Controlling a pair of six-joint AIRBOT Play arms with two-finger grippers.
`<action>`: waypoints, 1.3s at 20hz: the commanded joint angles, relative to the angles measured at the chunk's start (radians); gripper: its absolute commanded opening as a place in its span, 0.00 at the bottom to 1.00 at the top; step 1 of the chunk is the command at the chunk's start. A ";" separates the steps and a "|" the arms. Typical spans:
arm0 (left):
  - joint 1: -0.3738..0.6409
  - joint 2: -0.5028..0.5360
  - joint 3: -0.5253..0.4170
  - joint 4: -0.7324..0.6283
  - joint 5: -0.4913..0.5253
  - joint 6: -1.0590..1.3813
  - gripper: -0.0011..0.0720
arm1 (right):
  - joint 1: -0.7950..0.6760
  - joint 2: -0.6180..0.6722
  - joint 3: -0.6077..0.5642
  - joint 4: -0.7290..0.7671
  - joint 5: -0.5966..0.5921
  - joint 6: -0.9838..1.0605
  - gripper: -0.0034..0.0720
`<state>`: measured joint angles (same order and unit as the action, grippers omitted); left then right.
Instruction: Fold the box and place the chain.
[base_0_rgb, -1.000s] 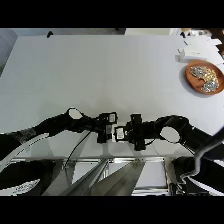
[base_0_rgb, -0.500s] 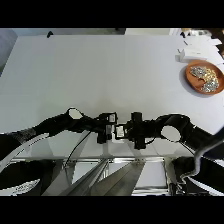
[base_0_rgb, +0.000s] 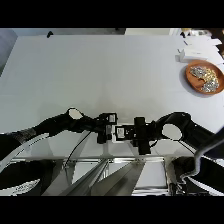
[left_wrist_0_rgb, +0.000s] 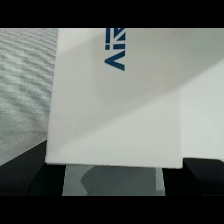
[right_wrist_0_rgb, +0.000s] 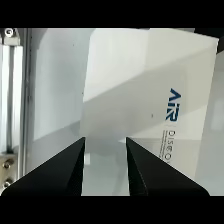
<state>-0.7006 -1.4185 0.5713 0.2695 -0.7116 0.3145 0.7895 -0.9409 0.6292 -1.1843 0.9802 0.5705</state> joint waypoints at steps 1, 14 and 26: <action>0.001 0.000 0.000 0.000 0.001 0.000 0.17 | 0.000 -0.001 0.002 -0.063 -0.016 0.012 0.39; 0.001 0.001 0.000 0.000 0.001 0.000 0.17 | 0.000 0.000 0.056 -0.114 -0.055 0.080 0.42; 0.001 0.000 0.000 0.000 0.001 -0.001 0.17 | 0.000 0.080 0.049 -0.341 0.125 0.293 0.52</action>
